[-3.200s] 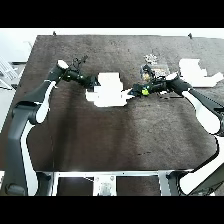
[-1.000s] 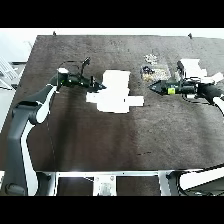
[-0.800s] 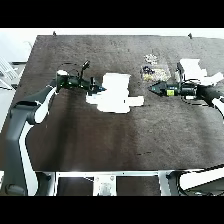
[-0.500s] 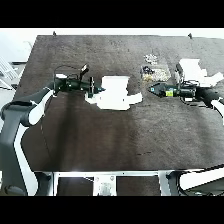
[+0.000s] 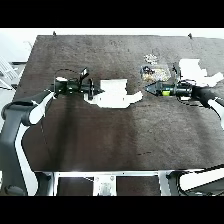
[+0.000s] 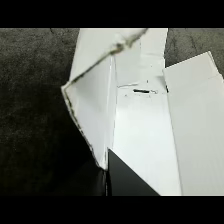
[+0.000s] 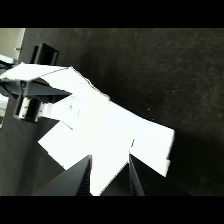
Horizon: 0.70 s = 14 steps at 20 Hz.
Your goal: Fold the box and place the chain.
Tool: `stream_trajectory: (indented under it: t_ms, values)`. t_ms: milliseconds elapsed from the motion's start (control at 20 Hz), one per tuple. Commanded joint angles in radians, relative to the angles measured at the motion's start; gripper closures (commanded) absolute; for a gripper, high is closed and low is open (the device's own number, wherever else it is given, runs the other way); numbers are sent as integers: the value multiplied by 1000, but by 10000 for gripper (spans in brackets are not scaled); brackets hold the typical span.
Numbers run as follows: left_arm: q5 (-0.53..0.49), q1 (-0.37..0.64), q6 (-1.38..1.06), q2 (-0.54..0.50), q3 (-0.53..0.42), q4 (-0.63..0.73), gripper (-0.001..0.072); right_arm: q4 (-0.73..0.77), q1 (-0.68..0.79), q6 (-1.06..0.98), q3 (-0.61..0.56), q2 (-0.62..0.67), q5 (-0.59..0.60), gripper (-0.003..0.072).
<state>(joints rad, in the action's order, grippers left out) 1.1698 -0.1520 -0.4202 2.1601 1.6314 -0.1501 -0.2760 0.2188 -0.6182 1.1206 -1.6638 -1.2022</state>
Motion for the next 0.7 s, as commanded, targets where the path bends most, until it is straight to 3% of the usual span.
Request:
stream_trajectory:
  t_ms: [0, 250, 400, 650]
  values:
    - [-10, 0, -8, 14, -1, -5, 691, 5, -12, 19, 0, 1, 0, 391]
    - [-6, 0, -6, 13, -1, -5, 690, 6, -12, 84, 0, 1, -5, 390]
    - [-6, 0, -7, 13, -1, -5, 689, 66, -12, 193, -9, 6, -106, 386]
    - [-1, 0, -6, 13, -1, 1, 689, 124, -23, 325, -190, 169, -45, 386]
